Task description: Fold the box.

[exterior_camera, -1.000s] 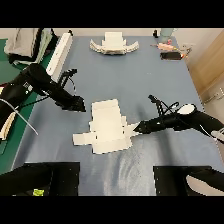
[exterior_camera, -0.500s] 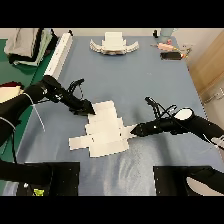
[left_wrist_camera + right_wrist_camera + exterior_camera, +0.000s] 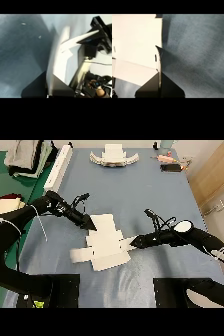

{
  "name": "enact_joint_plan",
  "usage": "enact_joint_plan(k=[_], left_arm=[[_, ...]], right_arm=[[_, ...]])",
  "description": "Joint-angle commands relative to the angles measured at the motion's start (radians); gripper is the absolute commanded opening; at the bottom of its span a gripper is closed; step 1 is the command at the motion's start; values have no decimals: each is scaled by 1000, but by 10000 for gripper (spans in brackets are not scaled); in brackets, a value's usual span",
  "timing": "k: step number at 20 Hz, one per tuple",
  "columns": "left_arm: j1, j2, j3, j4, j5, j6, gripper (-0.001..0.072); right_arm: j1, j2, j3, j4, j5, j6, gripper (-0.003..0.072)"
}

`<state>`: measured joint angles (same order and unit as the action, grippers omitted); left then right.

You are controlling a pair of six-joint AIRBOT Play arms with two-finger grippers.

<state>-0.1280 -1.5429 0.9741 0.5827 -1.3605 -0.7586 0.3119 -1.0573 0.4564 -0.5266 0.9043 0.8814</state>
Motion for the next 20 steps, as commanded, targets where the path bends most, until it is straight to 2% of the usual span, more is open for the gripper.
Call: enact_joint_plan(k=[1, 4, 5, 6, 7, 9, 11, 15, 19, 20], left_arm=[[-2, -5, 0, -1, -18, 64, 15], [-3, -5, 0, -6, -24, 71, 15], [-4, -5, -1, -8, -33, 70, 15], [-10, -5, 2, -15, -34, 81, 15], [-18, -5, 12, -17, -37, 156, 13], [-43, 14, 28, -28, 0, 276, 10], [-95, 66, 28, -22, 112, 315, 10], [-201, 189, 25, -19, 294, 452, 10], [-266, 289, -33, -25, 413, 588, 9], [-283, 312, -70, -42, 452, 633, 9]], right_arm=[[0, 1, 0, 0, 2, 2, 2], [0, 1, 0, 0, -2, 1, 7], [0, 1, 0, -4, -8, 2, 101], [-1, 1, 0, -13, -22, 9, 226], [-5, 1, 1, -28, -38, 43, 267], [-28, 1, 21, -100, -47, 121, 270], [-69, 6, 68, -218, -40, 259, 304], [-144, 51, 198, -388, 5, 439, 304], [-149, 94, 323, -389, 29, 473, 289], [-146, 101, 338, -365, 42, 473, 226]])
